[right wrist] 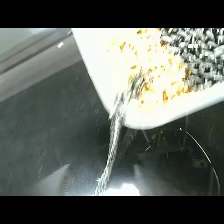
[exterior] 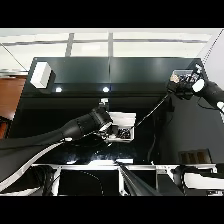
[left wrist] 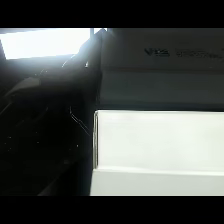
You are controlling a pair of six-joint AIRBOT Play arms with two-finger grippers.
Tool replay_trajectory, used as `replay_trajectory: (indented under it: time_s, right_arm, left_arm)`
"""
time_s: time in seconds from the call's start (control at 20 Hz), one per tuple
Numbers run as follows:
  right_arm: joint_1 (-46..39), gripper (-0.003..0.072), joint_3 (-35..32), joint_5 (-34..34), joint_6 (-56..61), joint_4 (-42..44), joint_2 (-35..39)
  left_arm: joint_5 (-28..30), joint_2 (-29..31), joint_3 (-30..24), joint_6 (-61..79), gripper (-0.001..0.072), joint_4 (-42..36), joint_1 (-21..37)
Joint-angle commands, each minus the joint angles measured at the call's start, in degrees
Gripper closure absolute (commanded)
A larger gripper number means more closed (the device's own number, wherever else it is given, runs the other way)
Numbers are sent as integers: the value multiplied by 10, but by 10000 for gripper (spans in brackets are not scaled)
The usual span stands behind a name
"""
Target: Fold the box and place the chain.
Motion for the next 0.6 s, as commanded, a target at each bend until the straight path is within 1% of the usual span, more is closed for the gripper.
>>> replay_trajectory:
  time_s: [0.0, 0.05, 0.1, 0.15, 0.2, 0.25, 0.3, 0.35, 0.4, 0.45, 0.55]
  right_arm:
    - [0, 279, 32, -9, 10, 2, -48]
    - [0, 280, 34, -10, 10, 2, -52]
    - [0, 296, 34, -10, 10, 2, -54]
    - [-1, 393, 34, -10, 10, 1, -55]
    - [-1, 397, 34, -10, 10, 1, -55]
    - [-1, 566, 34, -7, 7, 1, -55]
    - [-1, 630, 34, 0, 7, 1, -55]
    - [-1, 631, 34, 9, 7, 1, -54]
    - [-1, 651, 35, 24, 7, 1, -52]
    - [-1, 649, 37, 41, 3, 2, -48]
    - [-1, 650, 37, 73, -32, 1, -25]
  left_arm:
    - [0, 0, 0, 0, 680, 0, 0]
    - [0, 0, 0, 0, 680, 0, 0]
    - [0, 0, 0, 0, 679, 0, 0]
    - [0, 0, 0, 0, 680, 0, 0]
    - [0, 0, 0, 0, 679, 0, 0]
    - [0, 0, 0, 0, 679, 0, 0]
    - [0, 0, 0, 0, 680, 0, 0]
    - [0, 0, 0, 0, 680, 0, 0]
    - [-1, 0, 0, 0, 679, 0, 0]
    - [-1, 0, 0, 0, 679, 0, 0]
    - [-1, 0, 0, 0, 680, 0, 0]
